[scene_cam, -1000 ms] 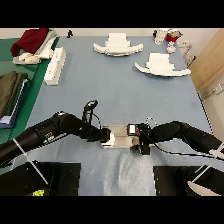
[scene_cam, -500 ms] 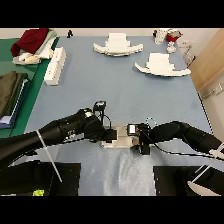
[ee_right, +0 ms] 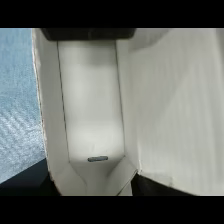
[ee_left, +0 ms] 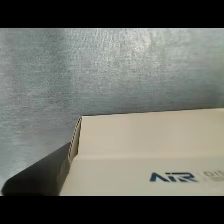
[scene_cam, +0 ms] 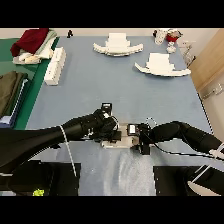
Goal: Fold the box.
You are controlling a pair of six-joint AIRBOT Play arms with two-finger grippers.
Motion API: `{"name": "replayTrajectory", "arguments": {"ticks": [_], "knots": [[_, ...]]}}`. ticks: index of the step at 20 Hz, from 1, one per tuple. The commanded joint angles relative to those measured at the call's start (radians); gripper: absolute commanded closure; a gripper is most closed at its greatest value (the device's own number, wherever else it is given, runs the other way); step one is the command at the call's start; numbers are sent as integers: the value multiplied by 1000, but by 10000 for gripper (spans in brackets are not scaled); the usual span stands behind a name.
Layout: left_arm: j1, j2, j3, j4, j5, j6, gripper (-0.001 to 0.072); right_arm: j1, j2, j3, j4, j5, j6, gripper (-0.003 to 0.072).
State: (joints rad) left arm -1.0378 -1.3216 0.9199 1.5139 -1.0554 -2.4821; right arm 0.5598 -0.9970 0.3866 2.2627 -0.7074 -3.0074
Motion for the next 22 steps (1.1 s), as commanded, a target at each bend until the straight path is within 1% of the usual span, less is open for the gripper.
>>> {"name": "replayTrajectory", "arguments": {"ticks": [1, 2, 3, 4, 11, 12, 13, 14, 15, 20, 22], "knots": [[-4, -32, 27, 28, -60, -42, 308, 1, 0, 0, 0, 0, 0, 135], [-4, -32, 27, 36, -70, -60, 367, 1, 0, 0, 0, 0, 0, 136], [-4, -32, 27, 37, -73, -58, 677, 1, 0, 0, 0, 0, 0, 136], [-4, -32, 27, 35, -70, -58, 694, 1, 0, 0, 0, 0, 0, 135], [-4, -32, 27, 31, -96, -57, 691, 1, 0, 0, 0, 0, 0, 135], [-4, -31, 28, 31, -96, -49, 625, 1, 0, 0, 0, 0, 0, 136], [-4, -30, 28, 27, -97, -47, 288, 1, 0, 0, 0, 0, 0, 135], [-3, -30, 28, 27, -97, -48, 69, 1, 0, 0, 0, 0, 0, 136], [-3, -30, 28, 27, -97, -48, 60, 1, 0, 0, 0, 0, 0, 136], [-4, -30, 28, 27, -97, -48, 60, 1, 0, 0, 0, 0, 0, 136], [-4, -29, 45, 27, -111, -42, 60, 1, 0, 0, 0, 0, 0, 135]]}}
